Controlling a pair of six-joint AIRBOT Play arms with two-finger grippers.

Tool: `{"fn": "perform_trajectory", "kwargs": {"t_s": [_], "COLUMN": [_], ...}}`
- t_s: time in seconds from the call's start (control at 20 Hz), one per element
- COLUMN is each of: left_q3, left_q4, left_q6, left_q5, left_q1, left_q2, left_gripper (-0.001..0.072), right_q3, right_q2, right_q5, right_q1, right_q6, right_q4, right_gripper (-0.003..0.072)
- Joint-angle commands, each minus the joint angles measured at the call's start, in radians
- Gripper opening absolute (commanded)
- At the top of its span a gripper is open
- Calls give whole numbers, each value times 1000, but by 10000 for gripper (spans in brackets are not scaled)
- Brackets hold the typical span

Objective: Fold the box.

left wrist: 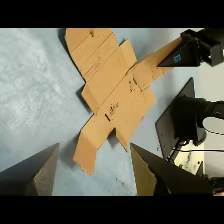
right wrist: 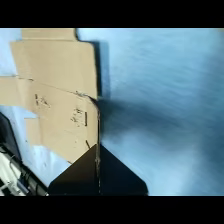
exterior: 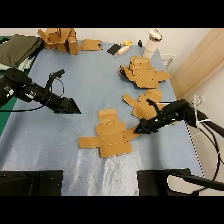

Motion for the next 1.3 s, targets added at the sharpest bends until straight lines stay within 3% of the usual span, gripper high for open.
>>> {"fn": "perform_trajectory", "kwargs": {"t_s": [0.0,0.1,0.2,0.35,0.4,0.45,0.5,0.7,1.0,1.25], "left_q3": [-80,-112,-128,-133,-135,-136,-137,-150,-273,-288], "left_q4": [-1,-1,-2,-5,-6,-7,-14,-57,-113,-259], "left_q6": [14,15,14,14,14,14,16,14,58,156], "left_q5": [-11,-6,-13,-17,-20,-27,-32,11,137,111], "left_q1": [58,82,86,83,83,83,83,84,83,83], "left_q2": [0,0,0,0,0,-1,-1,-1,-3,-134], "left_gripper": [680,680,680,680,680,680,680,680,680,680], "right_q3": [-53,-52,-52,-51,-49,-46,-43,-56,-120,-120], "right_q2": [42,45,45,45,45,43,41,48,106,152], "right_q5": [188,230,276,310,314,312,314,345,525,632], "right_q1": [185,245,267,267,267,268,268,298,458,564], "right_q6": [28,28,28,24,18,3,-26,-123,-119,-61], "right_q4": [21,19,20,13,13,18,26,82,114,115], "right_gripper": [2,26,243,228,181,62,3,0,0,0]}}
